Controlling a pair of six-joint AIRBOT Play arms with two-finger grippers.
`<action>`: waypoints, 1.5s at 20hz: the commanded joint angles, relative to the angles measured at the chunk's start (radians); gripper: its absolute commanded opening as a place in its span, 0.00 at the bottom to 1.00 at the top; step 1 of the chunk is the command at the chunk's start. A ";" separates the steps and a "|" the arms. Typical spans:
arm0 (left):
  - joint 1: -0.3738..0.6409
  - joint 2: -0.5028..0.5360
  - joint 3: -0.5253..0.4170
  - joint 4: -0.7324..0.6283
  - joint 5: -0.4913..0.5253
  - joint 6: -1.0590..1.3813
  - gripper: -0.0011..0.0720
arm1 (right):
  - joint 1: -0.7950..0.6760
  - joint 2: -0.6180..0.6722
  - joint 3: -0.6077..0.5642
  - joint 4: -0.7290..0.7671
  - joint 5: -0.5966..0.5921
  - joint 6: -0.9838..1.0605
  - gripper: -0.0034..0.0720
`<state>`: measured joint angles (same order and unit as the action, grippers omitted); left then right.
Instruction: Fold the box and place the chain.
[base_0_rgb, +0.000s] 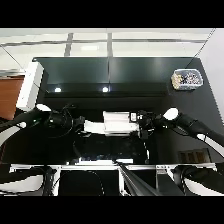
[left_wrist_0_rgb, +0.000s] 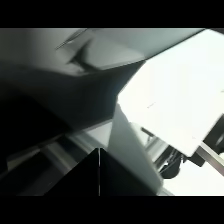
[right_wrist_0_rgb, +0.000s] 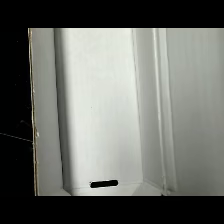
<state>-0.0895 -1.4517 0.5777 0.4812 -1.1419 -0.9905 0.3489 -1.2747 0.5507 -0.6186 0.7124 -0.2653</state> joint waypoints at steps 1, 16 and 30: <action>-0.008 -0.011 0.001 -0.077 -0.027 0.095 0.06 | 0.000 0.000 0.000 0.000 0.000 0.000 0.25; -0.176 -0.010 0.172 -0.016 -0.043 -0.065 0.94 | 0.000 0.000 0.000 0.000 0.000 0.000 0.25; -0.467 -0.010 0.372 0.528 0.172 -0.701 0.93 | 0.000 0.000 0.000 0.000 0.000 0.000 0.25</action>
<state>-0.4980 -1.4624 0.9180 0.8436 -1.0229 -1.5215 0.3489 -1.2747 0.5507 -0.6189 0.7124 -0.2649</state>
